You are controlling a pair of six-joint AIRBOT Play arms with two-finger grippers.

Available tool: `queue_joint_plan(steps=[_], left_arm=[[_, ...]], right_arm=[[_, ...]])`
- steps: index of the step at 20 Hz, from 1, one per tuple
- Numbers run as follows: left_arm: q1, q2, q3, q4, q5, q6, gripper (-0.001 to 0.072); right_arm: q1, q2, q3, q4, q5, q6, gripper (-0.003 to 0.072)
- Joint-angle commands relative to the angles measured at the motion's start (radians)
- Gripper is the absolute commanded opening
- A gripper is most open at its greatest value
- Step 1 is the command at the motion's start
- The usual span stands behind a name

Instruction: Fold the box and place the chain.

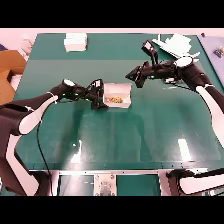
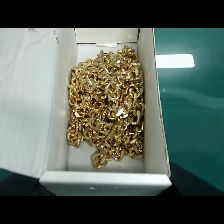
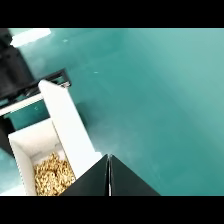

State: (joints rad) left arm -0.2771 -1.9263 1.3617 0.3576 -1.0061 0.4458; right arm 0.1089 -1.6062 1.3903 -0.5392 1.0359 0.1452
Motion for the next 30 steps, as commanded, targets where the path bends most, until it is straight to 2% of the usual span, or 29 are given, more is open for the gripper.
queue_joint_plan(steps=[1, 8, 14, 16, 24, 30], left_arm=[[0.001, 0.000, 0.000, 0.000, 0.000, 0.000, 0.0529], [0.001, 0.000, 0.000, 0.000, 0.001, 0.000, 0.0529], [0.000, 0.000, 0.000, 0.000, 0.001, 0.000, 0.0529], [0.000, 0.000, 0.000, 0.000, 0.000, 0.000, 0.0529], [0.000, 0.000, 0.000, 0.000, 0.000, 0.000, 0.0529], [0.000, 0.000, 0.000, 0.000, 0.001, 0.000, 0.0529]], right_arm=[[-0.005, -0.040, 0.010, 0.034, 0.034, -0.147, 0.0006], [-0.005, -0.132, 0.110, 0.031, 0.060, -0.185, 0.0007], [-0.003, -0.174, 0.129, -0.005, 0.198, -0.190, 0.0017], [-0.005, -0.173, 0.130, -0.007, 0.251, -0.179, 0.0220], [-0.003, -0.173, 0.195, -0.008, 0.407, -0.093, 0.0263], [0.019, -0.174, 0.195, -0.083, 0.377, -0.101, 0.0292]])
